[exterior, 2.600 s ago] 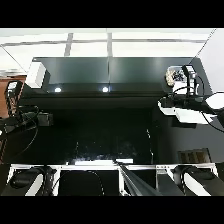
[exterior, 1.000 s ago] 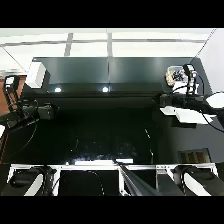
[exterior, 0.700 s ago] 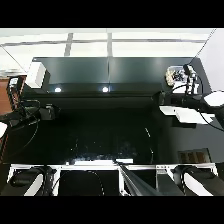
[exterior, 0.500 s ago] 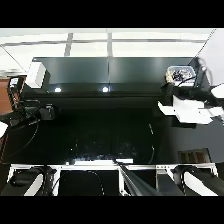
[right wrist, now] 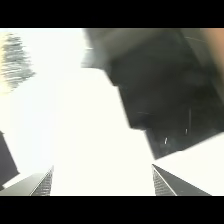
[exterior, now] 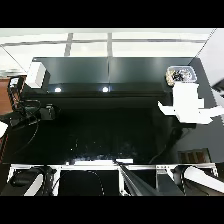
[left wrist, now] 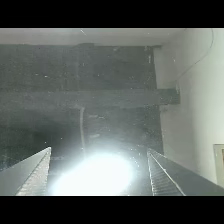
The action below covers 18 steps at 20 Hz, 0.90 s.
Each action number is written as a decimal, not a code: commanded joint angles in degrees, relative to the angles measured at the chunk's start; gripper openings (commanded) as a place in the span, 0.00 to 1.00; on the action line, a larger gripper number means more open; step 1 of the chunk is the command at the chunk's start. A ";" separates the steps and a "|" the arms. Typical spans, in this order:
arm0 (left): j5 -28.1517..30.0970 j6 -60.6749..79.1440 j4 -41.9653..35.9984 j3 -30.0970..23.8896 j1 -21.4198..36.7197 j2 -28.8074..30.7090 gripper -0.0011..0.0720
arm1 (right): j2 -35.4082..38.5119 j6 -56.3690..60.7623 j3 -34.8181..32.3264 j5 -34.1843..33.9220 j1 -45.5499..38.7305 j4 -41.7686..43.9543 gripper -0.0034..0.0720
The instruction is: Fold the box and place the chain.
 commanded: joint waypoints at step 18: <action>0.02 -0.26 -0.02 -0.02 -0.04 -0.04 0.98 | -23.06 -21.88 14.49 18.53 -13.18 7.21 0.97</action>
